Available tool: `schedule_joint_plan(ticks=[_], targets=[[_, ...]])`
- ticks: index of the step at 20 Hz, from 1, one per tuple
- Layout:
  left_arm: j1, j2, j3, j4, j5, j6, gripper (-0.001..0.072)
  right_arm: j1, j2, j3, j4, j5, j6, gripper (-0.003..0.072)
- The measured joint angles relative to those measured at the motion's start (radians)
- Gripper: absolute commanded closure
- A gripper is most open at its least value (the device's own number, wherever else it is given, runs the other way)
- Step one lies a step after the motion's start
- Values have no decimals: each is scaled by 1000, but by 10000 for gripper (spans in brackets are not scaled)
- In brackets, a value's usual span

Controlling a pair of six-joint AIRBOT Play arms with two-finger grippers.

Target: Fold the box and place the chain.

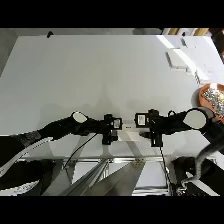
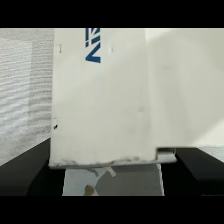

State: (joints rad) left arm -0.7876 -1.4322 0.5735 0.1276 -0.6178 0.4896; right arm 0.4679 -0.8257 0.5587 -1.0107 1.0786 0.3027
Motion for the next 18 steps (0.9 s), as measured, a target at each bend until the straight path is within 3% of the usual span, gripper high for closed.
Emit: schedule_joint_plan(ticks=[7, 13, 18], targets=[[0, 0, 0, 0, 0, 0, 437, 47, 10, -11, -25, -48, 6, 394], [0, 0, 0, -2, 0, -3, 437, 52, 10, -12, -86, -102, 34, 529], [0, 0, 0, -3, 3, -2, 437, 53, 11, -12, -102, -121, 39, 528]])
